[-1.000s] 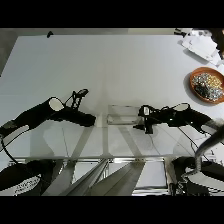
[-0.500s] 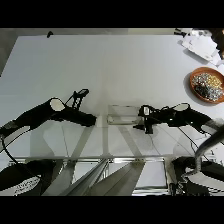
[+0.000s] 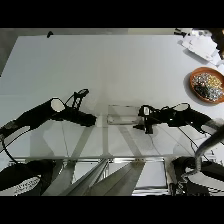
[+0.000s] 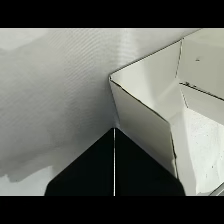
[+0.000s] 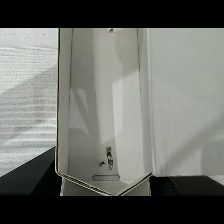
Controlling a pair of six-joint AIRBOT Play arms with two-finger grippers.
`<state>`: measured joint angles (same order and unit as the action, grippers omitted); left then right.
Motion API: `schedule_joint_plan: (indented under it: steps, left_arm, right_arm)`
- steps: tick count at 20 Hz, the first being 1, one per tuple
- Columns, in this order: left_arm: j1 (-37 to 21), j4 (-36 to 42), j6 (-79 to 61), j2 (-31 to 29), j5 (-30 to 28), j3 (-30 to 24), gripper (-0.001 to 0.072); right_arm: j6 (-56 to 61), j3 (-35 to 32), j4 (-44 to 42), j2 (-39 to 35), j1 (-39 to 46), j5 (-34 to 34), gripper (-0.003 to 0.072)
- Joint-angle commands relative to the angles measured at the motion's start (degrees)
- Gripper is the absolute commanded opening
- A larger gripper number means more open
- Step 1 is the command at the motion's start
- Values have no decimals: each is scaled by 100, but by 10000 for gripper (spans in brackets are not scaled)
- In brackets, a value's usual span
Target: Fold the box and place the chain.
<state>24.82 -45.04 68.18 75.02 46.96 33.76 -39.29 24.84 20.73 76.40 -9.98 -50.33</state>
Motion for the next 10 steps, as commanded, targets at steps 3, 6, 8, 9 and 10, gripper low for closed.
schedule_joint_plan:
  steps: [3,6,8,9,10]
  left_arm:
    - [94,435,-216,2,-11,9,4]
    - [87,457,-243,-214,-9,15,4]
    - [87,533,-243,-284,-35,15,4]
    - [90,625,-247,-278,-55,15,4]
    - [101,752,-317,-271,-68,15,4]
  right_arm:
    - [-2,0,0,-2,-2,-2,418]
    - [-2,0,0,-2,-2,-2,418]
    - [-2,0,2,-2,-2,-2,418]
    - [-2,0,2,-2,-2,-2,418]
    - [-2,0,2,-2,-2,-2,418]
